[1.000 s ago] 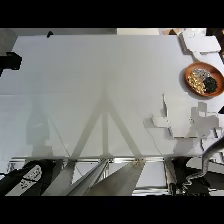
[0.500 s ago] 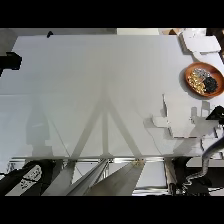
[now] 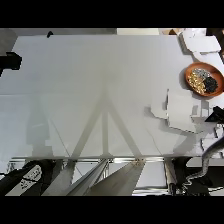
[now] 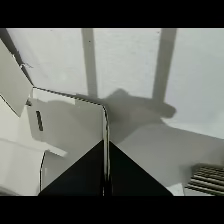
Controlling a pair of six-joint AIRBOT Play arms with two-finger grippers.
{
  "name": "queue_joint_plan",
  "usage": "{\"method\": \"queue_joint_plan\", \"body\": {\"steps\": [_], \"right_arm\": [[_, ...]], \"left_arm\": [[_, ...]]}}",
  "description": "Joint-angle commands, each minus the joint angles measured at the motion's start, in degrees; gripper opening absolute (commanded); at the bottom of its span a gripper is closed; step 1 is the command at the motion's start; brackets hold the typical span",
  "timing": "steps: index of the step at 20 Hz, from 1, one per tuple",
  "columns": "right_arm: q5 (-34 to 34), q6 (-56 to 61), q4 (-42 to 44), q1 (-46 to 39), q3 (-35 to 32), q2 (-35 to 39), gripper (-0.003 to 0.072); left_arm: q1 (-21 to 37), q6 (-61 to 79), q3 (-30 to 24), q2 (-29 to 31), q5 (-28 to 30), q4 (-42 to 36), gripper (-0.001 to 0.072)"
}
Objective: Fold the box and place the chain.
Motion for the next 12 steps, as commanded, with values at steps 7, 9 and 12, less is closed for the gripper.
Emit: {"method": "queue_joint_plan", "body": {"steps": [7, 9, 12], "right_arm": [[6.40, -2.32, 10.45, 11.21, -0.04, 1.90, 0.0010], [4.87, -4.44, 15.04, 15.52, -0.04, 5.55, 0.0010], [1.64, -6.99, 22.84, 21.05, -1.03, 14.19, 0.0009]], "left_arm": [[-0.02, 0.02, 0.04, 0.04, 0.00, 0.00, 0.0698], [0.00, 0.02, 0.04, 0.04, 0.00, 0.00, 0.0698], [-0.02, 0.02, 0.04, 0.04, 0.00, 0.00, 0.0698]]}}
